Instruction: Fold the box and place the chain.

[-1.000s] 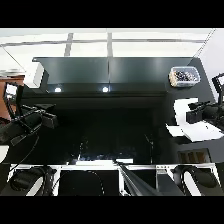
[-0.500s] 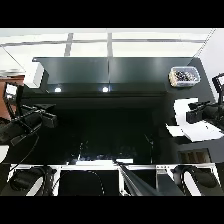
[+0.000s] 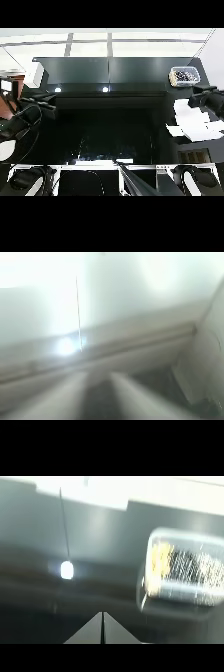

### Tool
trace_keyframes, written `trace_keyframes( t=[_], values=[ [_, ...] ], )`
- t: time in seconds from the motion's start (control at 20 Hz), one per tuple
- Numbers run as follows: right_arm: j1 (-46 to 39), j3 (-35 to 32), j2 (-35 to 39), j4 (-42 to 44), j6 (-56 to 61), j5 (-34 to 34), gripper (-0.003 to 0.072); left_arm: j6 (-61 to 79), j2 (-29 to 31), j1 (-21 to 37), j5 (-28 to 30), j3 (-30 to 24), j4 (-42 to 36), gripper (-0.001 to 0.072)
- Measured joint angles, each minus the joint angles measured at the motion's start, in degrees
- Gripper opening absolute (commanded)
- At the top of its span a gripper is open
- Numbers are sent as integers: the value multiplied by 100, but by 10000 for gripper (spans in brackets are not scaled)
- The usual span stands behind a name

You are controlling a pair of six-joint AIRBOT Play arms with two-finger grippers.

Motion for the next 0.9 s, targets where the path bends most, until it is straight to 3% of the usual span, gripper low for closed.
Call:
trace_keyframes(
  t=[0.05, 0.1, 0.25, 0.45, 0.7, 0.9],
  values=[
    [-13, -13, -203, 90, 4, -308, 575, -46, -258, 0, 291, 13, -61, 715],
    [-24, -28, -494, 175, 44, -575, 720, -50, -531, -4, 409, 83, -109, 715],
    [-66, -26, -1475, 339, 286, -931, 720, -81, -1438, 0, 33, 656, -216, 715],
    [-452, 232, -2334, 63, 610, -566, 720, -863, -2288, 2, -1762, 1596, 44, 715],
    [-2511, 1453, -3329, -1335, 2500, 417, 720, -1703, -2625, 94, -3018, 1945, 579, 715],
    [-4358, 2747, -4304, -1119, 2356, 1906, 718, -1919, -2688, 179, -3373, 2006, 686, 715]
  ],
)
